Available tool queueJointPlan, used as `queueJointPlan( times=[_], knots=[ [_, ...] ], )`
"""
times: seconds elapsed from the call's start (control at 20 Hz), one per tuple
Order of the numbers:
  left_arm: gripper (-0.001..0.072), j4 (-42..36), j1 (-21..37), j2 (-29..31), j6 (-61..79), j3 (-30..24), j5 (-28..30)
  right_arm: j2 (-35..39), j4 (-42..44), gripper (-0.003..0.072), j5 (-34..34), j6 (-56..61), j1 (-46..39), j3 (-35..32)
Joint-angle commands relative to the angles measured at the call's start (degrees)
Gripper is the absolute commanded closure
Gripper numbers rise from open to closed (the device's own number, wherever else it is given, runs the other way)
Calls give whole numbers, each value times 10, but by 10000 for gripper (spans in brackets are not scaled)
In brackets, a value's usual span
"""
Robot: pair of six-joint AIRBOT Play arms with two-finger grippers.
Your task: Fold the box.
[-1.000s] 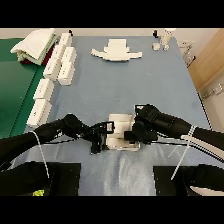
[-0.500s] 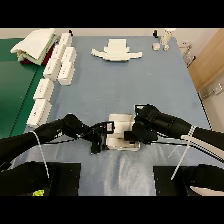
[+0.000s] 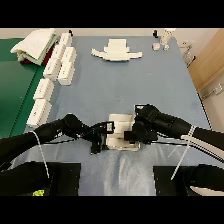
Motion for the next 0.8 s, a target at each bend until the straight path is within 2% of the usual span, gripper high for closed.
queueJointPlan(
  times=[0.0,0.65,0.7,0.75],
  knots=[
    [199,0,0,0,0,0,0,0,0,260,0,0,0,0],
    [198,0,0,0,0,0,0,0,0,265,2,0,-1,0],
    [198,0,0,0,0,0,0,0,1,316,2,0,-1,0],
    [199,0,0,0,0,0,0,0,2,445,2,0,-1,0]
  ],
)
